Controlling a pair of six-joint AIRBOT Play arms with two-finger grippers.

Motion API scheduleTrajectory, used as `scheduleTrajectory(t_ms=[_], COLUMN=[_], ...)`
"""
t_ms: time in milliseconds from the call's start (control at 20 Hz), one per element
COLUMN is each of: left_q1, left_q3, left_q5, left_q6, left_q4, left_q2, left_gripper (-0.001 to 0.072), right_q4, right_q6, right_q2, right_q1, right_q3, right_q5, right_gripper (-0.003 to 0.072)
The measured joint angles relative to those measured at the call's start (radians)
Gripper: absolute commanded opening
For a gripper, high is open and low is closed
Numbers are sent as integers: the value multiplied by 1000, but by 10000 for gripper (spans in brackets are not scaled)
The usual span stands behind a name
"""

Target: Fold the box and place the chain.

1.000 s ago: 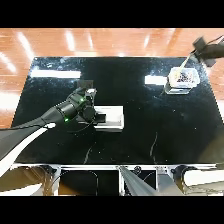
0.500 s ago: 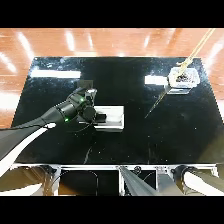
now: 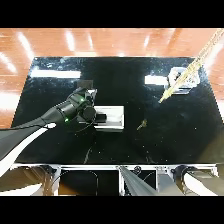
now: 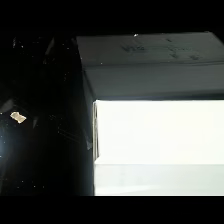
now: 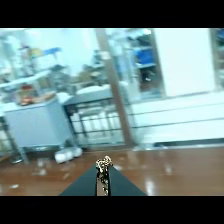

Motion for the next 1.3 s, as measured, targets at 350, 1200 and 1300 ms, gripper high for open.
scheduleTrajectory(t_ms=[350, 1200, 1300], left_q1=[-3, -3, -3], left_q3=[0, 0, 0], left_q5=[0, 3, 3], left_q6=[0, 0, 0], left_q4=[-2, -2, -2], left_q2=[0, 0, 0], left_gripper=[23, 23, 23], right_q4=[-1, 8, 12], right_q6=[-71, -126, -127], right_q2=[10, 9, 8], right_q1=[256, 568, 599], right_q3=[7, -21, -53], right_q5=[5, 54, 85], right_gripper=[33, 33, 32])
